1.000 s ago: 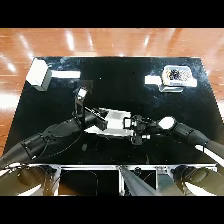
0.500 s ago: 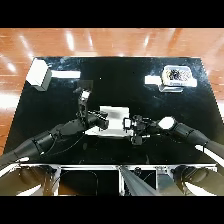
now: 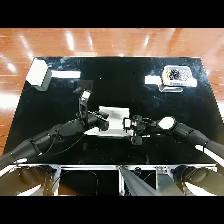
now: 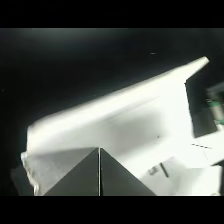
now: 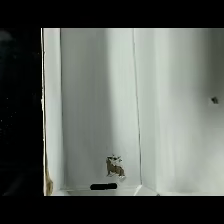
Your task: Fold the box and place the chain.
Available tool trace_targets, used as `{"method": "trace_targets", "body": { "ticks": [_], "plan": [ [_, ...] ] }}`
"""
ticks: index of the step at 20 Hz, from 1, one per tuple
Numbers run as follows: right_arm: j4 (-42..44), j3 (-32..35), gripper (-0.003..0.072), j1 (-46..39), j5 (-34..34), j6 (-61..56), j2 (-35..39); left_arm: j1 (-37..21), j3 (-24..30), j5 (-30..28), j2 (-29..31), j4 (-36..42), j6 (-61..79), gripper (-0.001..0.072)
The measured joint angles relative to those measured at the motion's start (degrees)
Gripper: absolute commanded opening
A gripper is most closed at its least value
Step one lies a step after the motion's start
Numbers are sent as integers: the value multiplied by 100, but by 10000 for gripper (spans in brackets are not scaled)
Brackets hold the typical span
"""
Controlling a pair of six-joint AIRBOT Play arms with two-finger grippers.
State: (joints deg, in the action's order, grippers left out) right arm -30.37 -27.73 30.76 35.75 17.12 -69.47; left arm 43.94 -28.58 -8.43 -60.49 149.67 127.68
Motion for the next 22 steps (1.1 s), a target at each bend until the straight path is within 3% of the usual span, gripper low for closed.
{"method": "trace_targets", "body": {
  "ticks": [4,8,10,15,22],
  "plan": [
    [0,0,571,0,0,0,0,-326,0,-444,671,-595,0,17],
    [-2,0,570,-2,0,0,0,-1272,0,-1784,1423,-1915,-20,44],
    [-2,0,571,0,0,0,0,-1773,0,-2566,1617,-2361,96,627],
    [-2,0,570,0,0,-4,0,-2210,28,-3969,1655,-2780,1172,632],
    [-13,0,571,0,-2,-15,0,-2238,52,-4308,1519,-2887,2492,632]
  ]
}}
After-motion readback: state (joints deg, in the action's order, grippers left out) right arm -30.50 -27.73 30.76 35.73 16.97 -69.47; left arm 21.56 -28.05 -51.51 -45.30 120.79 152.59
